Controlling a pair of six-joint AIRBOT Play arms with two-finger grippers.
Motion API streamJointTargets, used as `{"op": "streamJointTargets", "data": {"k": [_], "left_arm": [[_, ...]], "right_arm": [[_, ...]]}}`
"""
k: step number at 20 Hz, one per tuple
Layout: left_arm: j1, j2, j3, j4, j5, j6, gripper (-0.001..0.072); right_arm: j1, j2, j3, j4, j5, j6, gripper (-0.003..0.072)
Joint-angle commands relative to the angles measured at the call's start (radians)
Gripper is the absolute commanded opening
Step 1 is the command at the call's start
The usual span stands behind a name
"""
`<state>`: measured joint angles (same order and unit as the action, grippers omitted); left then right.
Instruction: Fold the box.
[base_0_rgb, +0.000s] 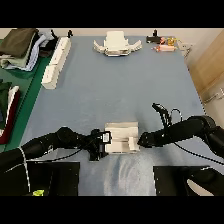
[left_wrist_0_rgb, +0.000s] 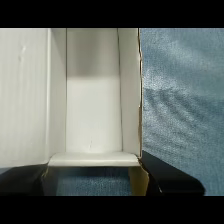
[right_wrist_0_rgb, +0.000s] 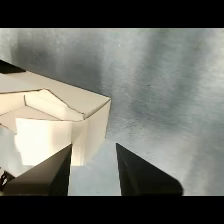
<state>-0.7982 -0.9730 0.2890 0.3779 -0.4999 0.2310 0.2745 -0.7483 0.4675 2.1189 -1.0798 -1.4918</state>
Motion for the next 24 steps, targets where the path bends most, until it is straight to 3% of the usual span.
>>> {"op": "streamJointTargets", "data": {"k": [1, 4, 7, 11, 14, 19, 21, 22, 23, 24], "left_arm": [[0.0, 0.0, 0.001, 0.0, 0.0, 0.0, 0.0519], [0.0, 0.0, 0.001, 0.0, 0.0, 0.0, 0.0519], [0.0, 0.0, 0.001, 0.0, 0.0, 0.0, 0.0519], [0.0, 0.0, 0.001, 0.0, 0.0, 0.0, 0.0519], [0.0, 0.0, 0.001, 0.0, 0.0, 0.0, 0.052], [0.0, 0.0, 0.001, 0.0, 0.0, 0.0, 0.0519], [0.0, 0.0, 0.001, 0.0, 0.0, 0.0, 0.052], [0.0, 0.0, 0.001, 0.0, 0.0, 0.0, 0.0519], [0.0, 0.0, 0.001, 0.0, 0.0, 0.0, 0.052], [0.0, 0.0, 0.001, 0.0, 0.0, 0.0, 0.0519]], "right_arm": [[0.031, -0.012, 0.001, 0.018, 0.008, -0.019, 0.0432], [0.122, -0.063, 0.003, 0.003, 0.082, 0.005, 0.0431], [0.228, -0.147, 0.052, -0.115, 0.129, 0.152, 0.041], [0.399, -0.285, 0.18, -0.416, 0.066, 0.492, 0.0407], [0.513, -0.369, 0.273, -0.631, -0.051, 0.755, 0.04], [0.557, -0.43, 0.29, -0.64, -0.063, 0.91, 0.0399], [0.557, -0.438, 0.29, -0.627, -0.061, 0.917, 0.0257], [0.557, -0.439, 0.29, -0.626, -0.062, 0.925, 0.0257], [0.557, -0.439, 0.29, -0.625, -0.061, 0.927, 0.0206], [0.557, -0.439, 0.29, -0.623, -0.061, 0.926, 0.0108]]}}
